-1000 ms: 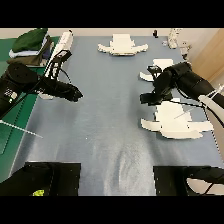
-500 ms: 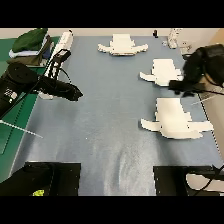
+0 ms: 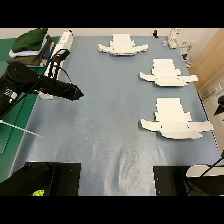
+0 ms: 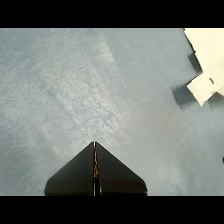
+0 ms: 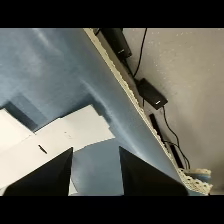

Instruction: Fold the box.

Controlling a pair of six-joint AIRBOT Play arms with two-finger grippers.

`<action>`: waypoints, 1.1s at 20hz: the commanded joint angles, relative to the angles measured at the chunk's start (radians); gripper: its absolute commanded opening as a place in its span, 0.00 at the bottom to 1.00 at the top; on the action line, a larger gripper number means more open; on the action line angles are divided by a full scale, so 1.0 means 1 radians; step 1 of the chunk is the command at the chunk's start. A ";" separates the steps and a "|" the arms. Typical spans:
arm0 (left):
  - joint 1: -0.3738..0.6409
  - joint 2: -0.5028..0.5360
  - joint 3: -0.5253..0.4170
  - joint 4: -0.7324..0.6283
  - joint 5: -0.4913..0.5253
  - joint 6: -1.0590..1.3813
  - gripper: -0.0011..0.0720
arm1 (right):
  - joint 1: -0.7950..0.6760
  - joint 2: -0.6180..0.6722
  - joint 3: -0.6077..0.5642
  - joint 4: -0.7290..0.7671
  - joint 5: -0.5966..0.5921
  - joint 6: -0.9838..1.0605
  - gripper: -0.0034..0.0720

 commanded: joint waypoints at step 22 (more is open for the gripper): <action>0.000 0.000 0.000 -0.124 0.013 -0.039 0.04 | -0.040 -0.254 0.000 0.505 -0.196 -0.361 0.04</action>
